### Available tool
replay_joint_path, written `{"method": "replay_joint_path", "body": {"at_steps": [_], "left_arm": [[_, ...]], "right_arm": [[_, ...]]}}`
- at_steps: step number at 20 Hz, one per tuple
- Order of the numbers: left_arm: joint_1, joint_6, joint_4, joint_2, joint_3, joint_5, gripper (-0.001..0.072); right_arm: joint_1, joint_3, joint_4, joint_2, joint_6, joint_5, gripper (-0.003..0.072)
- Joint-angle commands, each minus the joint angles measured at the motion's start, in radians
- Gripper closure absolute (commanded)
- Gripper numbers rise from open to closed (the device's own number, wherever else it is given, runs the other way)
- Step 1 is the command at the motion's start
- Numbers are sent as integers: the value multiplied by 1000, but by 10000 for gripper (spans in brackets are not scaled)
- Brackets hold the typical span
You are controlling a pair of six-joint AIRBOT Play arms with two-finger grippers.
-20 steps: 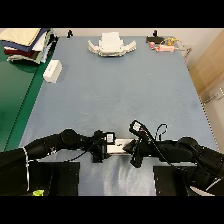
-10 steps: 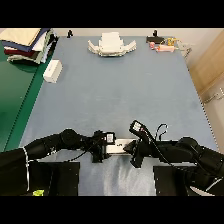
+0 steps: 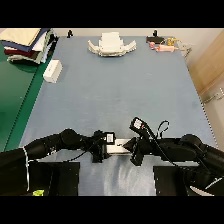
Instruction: Fold the box.
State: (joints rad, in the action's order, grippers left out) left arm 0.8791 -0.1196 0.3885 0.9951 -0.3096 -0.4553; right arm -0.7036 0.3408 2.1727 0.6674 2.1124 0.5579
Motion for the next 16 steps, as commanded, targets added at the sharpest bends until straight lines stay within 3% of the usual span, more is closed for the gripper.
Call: {"method": "replay_joint_path", "body": {"at_steps": [1,6,9,12,16], "left_arm": [[0,0,0,0,0,2,197],[0,0,0,0,0,2,197],[-1,0,0,0,0,2,197],[0,0,0,0,0,2,197],[-2,1,0,-1,-2,11,197]], "right_arm": [[0,11,4,-8,-3,-11,680],[3,11,-42,-8,-14,-11,681],[19,13,-159,-8,-184,0,680],[19,56,-434,-8,-491,79,680],[19,162,-934,-8,-1087,294,673]]}}
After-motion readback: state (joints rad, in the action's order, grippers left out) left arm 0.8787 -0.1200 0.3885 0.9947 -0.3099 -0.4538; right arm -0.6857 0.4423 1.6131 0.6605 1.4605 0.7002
